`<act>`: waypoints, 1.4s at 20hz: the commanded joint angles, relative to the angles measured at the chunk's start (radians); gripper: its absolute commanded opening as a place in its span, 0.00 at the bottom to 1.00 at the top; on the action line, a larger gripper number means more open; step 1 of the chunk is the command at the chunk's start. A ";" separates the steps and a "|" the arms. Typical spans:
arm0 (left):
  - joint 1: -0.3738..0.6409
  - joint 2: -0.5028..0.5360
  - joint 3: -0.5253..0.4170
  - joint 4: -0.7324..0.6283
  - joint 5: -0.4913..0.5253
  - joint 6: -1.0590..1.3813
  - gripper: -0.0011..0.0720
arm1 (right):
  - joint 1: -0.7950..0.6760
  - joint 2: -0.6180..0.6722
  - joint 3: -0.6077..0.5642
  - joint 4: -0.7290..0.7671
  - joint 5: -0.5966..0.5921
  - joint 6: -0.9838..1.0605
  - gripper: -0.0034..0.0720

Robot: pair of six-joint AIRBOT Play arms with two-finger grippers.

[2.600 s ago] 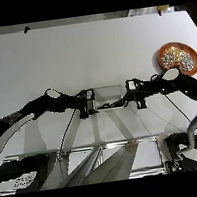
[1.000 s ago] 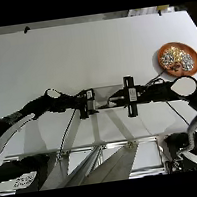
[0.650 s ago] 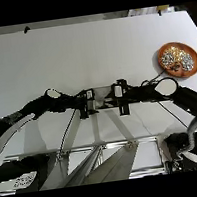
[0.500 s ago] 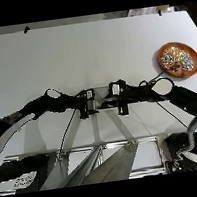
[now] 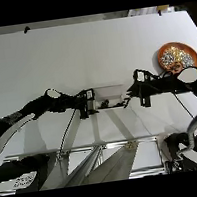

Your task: Fold the box and place the chain.

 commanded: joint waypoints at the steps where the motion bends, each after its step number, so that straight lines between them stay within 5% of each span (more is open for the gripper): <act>1: 0.000 0.001 0.000 0.000 0.000 0.000 0.03 | -0.059 -0.043 -0.038 -0.064 0.040 -0.100 0.18; 5: 0.000 0.001 0.000 0.000 0.001 0.000 0.03 | -0.011 -0.133 -0.042 -0.026 0.012 -0.169 0.32; 28: 0.000 0.001 0.000 0.000 0.000 0.000 0.03 | 0.011 -0.222 -0.053 0.133 -0.005 -0.273 0.25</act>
